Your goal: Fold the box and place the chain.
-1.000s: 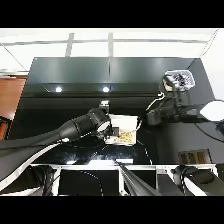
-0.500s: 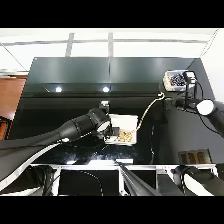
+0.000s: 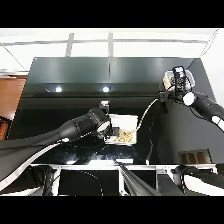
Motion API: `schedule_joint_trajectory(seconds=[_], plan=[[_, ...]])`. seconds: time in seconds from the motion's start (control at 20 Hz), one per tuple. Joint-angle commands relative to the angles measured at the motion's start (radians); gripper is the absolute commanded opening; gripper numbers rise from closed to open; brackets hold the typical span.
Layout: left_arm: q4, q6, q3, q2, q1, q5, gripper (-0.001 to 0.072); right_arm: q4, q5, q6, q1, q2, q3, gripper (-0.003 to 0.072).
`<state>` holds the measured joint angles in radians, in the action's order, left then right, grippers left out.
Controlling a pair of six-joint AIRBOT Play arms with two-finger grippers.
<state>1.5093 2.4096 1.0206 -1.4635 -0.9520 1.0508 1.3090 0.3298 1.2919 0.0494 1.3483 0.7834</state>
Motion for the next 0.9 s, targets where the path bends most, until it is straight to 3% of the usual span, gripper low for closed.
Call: schedule_joint_trajectory(seconds=[0.0, 0.6, 0.65, 0.7, 0.8, 0.85], plan=[[0.000, 0.000, 0.000, 0.000, 0.000, 0.000, 0.0027, 0.010, 0.003, 0.018, 0.008, 0.058, 0.037, 0.0617], [0.000, 0.000, 0.000, 0.000, 0.000, 0.001, 0.0027, 0.012, 0.047, 0.034, 0.008, 0.116, 0.050, 0.0612], [0.000, 0.000, 0.000, 0.000, 0.000, 0.001, 0.0027, 0.011, 0.050, 0.034, 0.008, 0.116, 0.051, 0.0475], [0.000, 0.000, 0.000, 0.000, 0.000, 0.001, 0.0027, 0.010, 0.052, 0.037, 0.008, 0.116, 0.051, 0.0423], [0.000, 0.000, 0.000, 0.000, 0.000, 0.001, 0.0027, 0.010, 0.079, 0.036, 0.008, 0.112, 0.051, 0.0152], [0.000, 0.000, 0.000, 0.000, 0.000, 0.001, 0.0028, 0.010, 0.100, 0.036, 0.008, 0.108, 0.051, 0.0053]])
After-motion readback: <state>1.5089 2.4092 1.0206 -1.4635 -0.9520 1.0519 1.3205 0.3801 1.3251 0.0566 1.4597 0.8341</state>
